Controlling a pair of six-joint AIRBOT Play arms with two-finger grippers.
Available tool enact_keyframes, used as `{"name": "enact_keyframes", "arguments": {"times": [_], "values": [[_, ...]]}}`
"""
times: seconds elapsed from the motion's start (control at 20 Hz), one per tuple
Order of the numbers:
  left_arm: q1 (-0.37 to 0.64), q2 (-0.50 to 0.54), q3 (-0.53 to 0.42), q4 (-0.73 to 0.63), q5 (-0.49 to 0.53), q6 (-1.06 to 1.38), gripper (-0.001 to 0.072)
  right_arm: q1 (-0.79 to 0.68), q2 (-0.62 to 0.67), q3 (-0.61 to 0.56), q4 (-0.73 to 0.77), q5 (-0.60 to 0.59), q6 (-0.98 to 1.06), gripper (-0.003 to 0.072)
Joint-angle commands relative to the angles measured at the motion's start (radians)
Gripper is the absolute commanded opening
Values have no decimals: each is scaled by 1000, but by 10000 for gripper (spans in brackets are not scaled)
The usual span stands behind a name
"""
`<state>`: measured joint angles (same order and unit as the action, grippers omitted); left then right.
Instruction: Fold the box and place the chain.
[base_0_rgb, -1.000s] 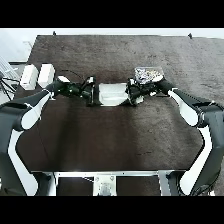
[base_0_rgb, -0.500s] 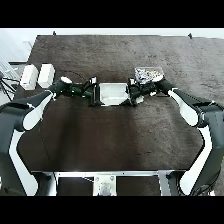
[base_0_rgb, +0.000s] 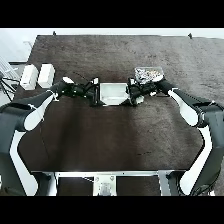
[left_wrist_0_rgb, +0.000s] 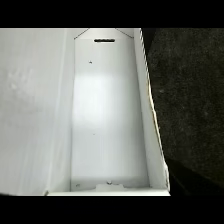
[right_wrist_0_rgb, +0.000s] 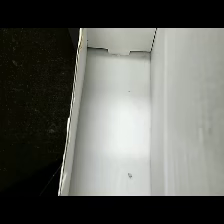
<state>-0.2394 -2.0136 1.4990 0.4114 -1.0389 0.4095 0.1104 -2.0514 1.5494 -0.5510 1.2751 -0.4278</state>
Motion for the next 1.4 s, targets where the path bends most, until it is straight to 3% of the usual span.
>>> {"name": "enact_keyframes", "arguments": {"times": [0.0, 1.35], "values": [[-1, -4, 1, 4, -2, 30, 720, 1, 0, 0, 0, 1, 0, 518], [11, -24, 2, -23, 10, -38, 704, 1, 0, 0, 0, 1, 0, 518]]}}
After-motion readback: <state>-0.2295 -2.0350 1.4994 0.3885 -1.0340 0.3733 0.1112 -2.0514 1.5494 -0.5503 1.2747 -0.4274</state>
